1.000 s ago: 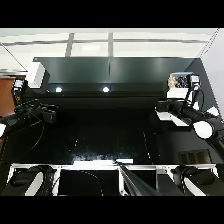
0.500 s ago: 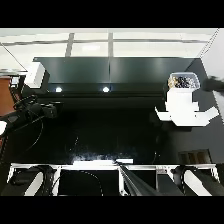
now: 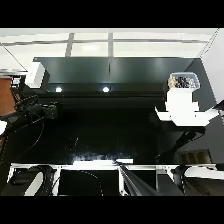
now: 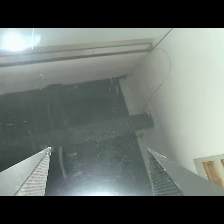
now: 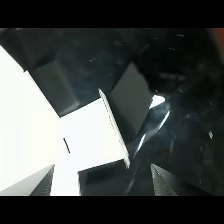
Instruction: Fold the box and place the chain.
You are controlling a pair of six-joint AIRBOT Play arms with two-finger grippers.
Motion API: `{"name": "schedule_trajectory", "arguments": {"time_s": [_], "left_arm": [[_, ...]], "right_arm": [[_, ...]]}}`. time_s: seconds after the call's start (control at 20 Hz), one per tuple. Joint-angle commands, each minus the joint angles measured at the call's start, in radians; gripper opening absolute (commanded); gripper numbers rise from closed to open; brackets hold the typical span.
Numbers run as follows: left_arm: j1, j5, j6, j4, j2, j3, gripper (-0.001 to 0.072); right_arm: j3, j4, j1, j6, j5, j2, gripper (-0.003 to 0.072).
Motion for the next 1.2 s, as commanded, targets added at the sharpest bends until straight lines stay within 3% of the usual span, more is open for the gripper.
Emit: {"name": "schedule_trajectory", "arguments": {"time_s": [0.0, 0.05, 0.1, 0.2, 0.25, 0.45, 0.5, 0.7, 0.95, 1.15], "left_arm": [[0.000, -0.018, 0.000, 0.004, -0.001, 0.000, 0.0716], [0.000, -0.018, 0.000, 0.004, -0.001, 0.000, 0.0712], [0.000, -0.018, -0.001, 0.004, -0.001, 0.000, 0.0710], [0.000, -0.018, -0.001, 0.003, -0.001, 0.000, 0.0710], [0.000, -0.018, -0.001, 0.003, -0.001, 0.000, 0.0710], [0.000, -0.018, -0.016, 0.003, -0.001, 0.000, 0.0710], [0.000, -0.019, -0.016, 0.003, -0.001, 0.000, 0.0710], [0.000, -0.032, -0.016, 0.003, -0.001, 0.000, 0.0710], [0.000, -0.082, -0.016, -0.001, -0.001, 0.000, 0.0710], [0.000, -0.108, -0.016, -0.077, -0.001, -0.002, 0.0711]], "right_arm": [[0.091, 0.024, 0.020, -0.072, 0.093, -0.140, 0.0688], [0.105, 0.024, 0.029, -0.073, 0.090, -0.165, 0.0688], [0.113, 0.024, 0.036, -0.084, 0.091, -0.182, 0.0622], [0.115, 0.025, 0.044, -0.130, 0.077, -0.194, 0.0208], [0.116, 0.025, 0.044, -0.151, 0.080, -0.194, 0.0053], [0.116, 0.047, 0.042, -0.183, 0.159, -0.190, 0.0054], [0.115, 0.087, 0.042, -0.183, 0.180, -0.184, 0.0009], [0.042, 0.285, 0.071, -0.197, 0.204, -0.090, 0.0011], [-0.214, 0.399, 0.190, -0.199, 0.103, 0.156, 0.0011], [-0.499, 0.503, 0.372, -0.206, -0.089, 0.452, 0.0011]]}}
